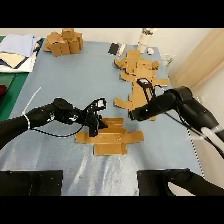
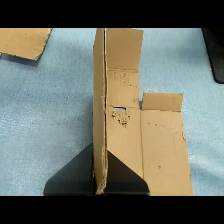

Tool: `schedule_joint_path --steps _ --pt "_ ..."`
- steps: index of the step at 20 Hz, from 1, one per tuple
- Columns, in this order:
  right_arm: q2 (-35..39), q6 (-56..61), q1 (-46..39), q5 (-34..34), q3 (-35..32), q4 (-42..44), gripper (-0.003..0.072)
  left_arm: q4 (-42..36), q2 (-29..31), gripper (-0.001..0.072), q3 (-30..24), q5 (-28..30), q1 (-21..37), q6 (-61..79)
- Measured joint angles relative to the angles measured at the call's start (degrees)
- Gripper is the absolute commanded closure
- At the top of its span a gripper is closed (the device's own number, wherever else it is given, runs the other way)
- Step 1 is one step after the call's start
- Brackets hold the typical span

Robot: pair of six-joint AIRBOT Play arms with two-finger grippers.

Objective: Fold the box.

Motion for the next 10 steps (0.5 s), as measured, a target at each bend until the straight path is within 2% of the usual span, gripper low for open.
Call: schedule_joint_path --steps 4,6,10 --pt "9.0 7.5 18.6 -1.4 -6.6 -6.1 0.0677 0.0 0.0 0.0696 0.0 0.0 0.0 0.0" --pt "12.4 9.8 29.9 2.3 -12.3 -9.9 0.0209 0.1 0.0 0.0696 0.0 -0.1 -0.1 0.0" --pt "12.6 10.6 44.4 8.9 -21.9 -17.0 0.0209 0.0 0.0 0.0696 0.0 -0.1 -0.1 0.0"
